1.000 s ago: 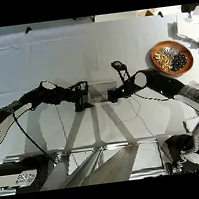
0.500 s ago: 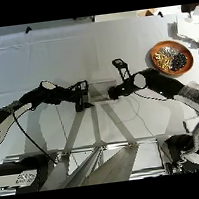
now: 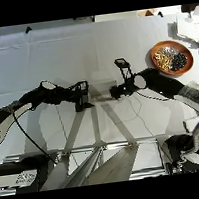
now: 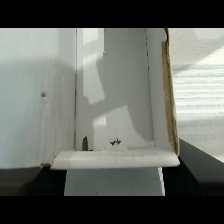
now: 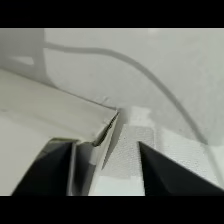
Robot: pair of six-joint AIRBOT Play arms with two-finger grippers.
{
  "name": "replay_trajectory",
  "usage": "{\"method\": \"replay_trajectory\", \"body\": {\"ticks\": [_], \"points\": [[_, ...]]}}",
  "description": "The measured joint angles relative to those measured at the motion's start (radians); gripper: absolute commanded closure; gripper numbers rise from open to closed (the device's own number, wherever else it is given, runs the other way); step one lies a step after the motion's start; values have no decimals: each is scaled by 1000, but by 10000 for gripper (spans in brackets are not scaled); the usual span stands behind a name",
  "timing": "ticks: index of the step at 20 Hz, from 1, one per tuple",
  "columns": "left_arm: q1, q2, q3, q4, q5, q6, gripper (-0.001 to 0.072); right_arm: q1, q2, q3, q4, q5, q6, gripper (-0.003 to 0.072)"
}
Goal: Fold the box and place the chain.
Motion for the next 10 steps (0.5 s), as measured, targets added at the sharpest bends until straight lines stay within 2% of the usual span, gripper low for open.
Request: {"method": "replay_trajectory", "body": {"ticks": [10], "points": [[0, 0, 0, 0, 0, 0, 499, 0, -28, 24, -15, 58, 131, 224]]}}
